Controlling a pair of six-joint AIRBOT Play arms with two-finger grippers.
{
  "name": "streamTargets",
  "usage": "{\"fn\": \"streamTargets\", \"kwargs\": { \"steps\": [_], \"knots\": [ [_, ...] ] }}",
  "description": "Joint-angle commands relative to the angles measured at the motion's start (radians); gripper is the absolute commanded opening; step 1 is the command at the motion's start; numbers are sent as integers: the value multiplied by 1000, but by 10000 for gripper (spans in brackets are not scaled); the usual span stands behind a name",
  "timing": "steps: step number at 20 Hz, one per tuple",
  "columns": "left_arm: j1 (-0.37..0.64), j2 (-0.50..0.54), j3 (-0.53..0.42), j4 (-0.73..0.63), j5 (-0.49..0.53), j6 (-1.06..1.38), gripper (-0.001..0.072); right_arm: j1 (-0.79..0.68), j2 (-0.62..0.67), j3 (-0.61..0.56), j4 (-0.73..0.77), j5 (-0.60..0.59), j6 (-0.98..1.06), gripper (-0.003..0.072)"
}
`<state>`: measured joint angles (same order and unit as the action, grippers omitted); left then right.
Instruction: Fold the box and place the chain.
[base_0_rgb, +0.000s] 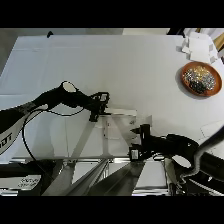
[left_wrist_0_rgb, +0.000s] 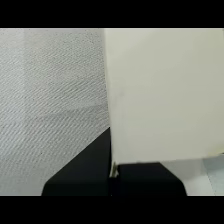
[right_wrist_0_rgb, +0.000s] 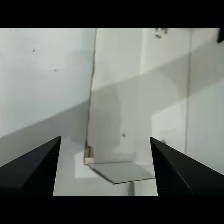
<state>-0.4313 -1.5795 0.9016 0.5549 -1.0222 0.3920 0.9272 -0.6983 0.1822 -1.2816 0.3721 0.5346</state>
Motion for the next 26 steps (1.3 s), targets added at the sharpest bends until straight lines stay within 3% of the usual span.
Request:
{"fn": "streamTargets", "kwargs": {
  "steps": [1, 4, 9, 18, 26],
  "knots": [
    [0, 0, 0, 0, 0, 0, 12, 2, -65, -9, -1, -30, 14, 582],
    [0, 0, 0, 0, 0, 0, 12, -60, -88, -8, 7, -107, 14, 582],
    [0, 0, 0, 0, 0, 0, 12, -184, -87, 30, 23, -106, -21, 582],
    [0, 0, 0, 0, 0, 0, 12, -239, -87, 45, 389, -86, -372, 583],
    [0, 0, 0, 0, 0, 0, 12, -352, -87, 49, 437, -20, -413, 583]
  ]
}}
